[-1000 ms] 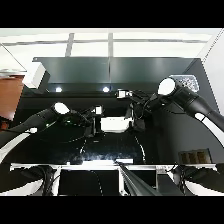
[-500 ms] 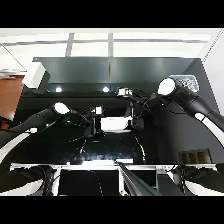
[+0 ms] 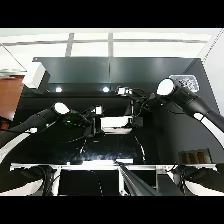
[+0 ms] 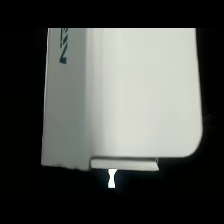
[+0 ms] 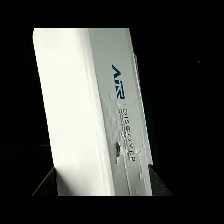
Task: Fold the box and place the chain.
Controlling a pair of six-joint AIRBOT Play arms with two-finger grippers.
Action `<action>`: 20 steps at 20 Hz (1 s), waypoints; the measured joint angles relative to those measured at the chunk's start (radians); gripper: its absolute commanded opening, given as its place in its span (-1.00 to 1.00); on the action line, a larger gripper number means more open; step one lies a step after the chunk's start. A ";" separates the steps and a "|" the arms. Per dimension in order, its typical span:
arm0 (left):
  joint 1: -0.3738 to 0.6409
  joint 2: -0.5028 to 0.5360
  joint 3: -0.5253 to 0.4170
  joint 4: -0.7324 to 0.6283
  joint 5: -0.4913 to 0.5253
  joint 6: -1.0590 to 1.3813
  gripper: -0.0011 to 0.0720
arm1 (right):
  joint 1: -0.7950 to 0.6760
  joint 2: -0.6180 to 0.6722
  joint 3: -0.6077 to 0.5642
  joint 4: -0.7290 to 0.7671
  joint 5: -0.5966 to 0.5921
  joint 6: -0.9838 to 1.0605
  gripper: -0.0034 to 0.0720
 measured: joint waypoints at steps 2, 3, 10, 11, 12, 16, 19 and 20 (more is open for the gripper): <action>0.000 0.000 0.000 0.000 0.000 0.000 0.38 | 0.009 -0.010 0.000 -0.009 -0.011 0.004 0.94; 0.000 0.000 0.000 0.000 0.000 0.000 0.38 | 0.016 -0.014 0.000 -0.010 -0.019 0.005 0.94; 0.000 0.000 0.000 0.000 0.000 0.000 0.38 | 0.045 -0.029 0.001 -0.016 -0.043 0.021 0.95; 0.000 0.000 0.000 0.000 0.000 0.000 0.38 | 0.045 -0.026 0.004 -0.014 -0.032 0.027 0.95; 0.000 0.000 0.000 0.000 0.000 0.000 0.38 | 0.046 -0.021 0.009 -0.010 -0.013 0.032 0.95; 0.000 0.000 0.000 0.000 0.000 0.001 0.38 | 0.046 0.016 0.038 0.008 0.057 0.067 0.95; 0.000 0.000 0.000 0.000 0.000 0.000 0.38 | 0.046 0.039 0.051 0.007 0.076 0.090 0.95; 0.000 0.000 0.000 0.000 0.000 0.000 0.38 | 0.046 0.042 0.053 -0.004 0.080 0.103 0.95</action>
